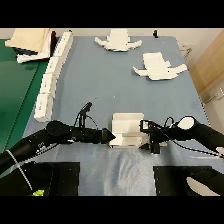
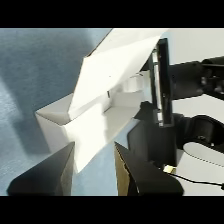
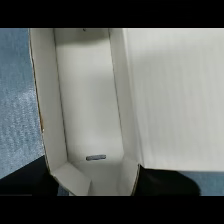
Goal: Fold the box.
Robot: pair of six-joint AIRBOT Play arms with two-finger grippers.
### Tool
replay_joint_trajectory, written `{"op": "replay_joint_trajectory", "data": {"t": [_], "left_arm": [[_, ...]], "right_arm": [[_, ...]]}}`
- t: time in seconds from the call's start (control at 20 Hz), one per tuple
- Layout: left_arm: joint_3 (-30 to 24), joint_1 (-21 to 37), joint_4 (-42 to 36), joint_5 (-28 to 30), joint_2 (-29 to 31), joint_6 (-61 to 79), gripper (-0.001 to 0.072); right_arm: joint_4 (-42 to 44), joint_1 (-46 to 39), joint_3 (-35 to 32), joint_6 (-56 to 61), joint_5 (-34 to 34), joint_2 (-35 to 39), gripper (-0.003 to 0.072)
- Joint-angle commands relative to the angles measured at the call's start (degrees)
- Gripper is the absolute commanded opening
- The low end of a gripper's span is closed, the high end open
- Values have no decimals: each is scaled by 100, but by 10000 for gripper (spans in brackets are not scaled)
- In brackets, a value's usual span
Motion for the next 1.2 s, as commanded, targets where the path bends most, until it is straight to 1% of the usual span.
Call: {"op": "replay_joint_trajectory", "data": {"t": [0.0,0.1,0.25,0.3,0.4,0.45,0.5,0.55,0.6,0.65,0.7,0.8,0.9,1.0,1.15], "left_arm": [[76,-103,479,125,11,-435,363],[243,-66,501,125,146,-431,363],[391,262,798,-166,702,-660,363],[389,459,1235,-363,907,-1082,363],[389,863,2538,-831,1224,-2341,349],[389,1067,3224,-1054,1357,-2981,263],[387,1250,3751,-1209,1458,-3471,170],[387,1445,4205,-1314,1523,-4011,160],[387,1615,4487,-1423,1519,-4472,54],[380,1755,4572,-1587,1471,-4636,15],[363,1816,4542,-1694,1392,-4638,14],[345,1742,4419,-1832,1093,-4636,14],[345,1480,4345,-1818,651,-4721,14],[345,1088,4166,-1506,221,-4730,14],[348,376,3709,-715,-358,-4730,14]], "right_arm": [[0,-2,4,2,2,0,530],[2,-2,2,2,2,0,530],[2,-2,4,2,2,-2,530],[2,-2,4,2,2,-2,530],[0,-2,4,2,2,0,530],[0,-2,2,2,2,0,530],[2,-2,4,2,2,0,530],[0,-2,2,2,2,0,530],[2,-2,4,2,2,0,530],[2,-2,4,2,2,0,530],[2,-2,2,4,2,0,531],[2,-2,4,2,2,-2,530],[2,-2,2,2,2,0,530],[2,-2,4,2,2,-2,530],[2,-2,2,2,2,0,530]]}}
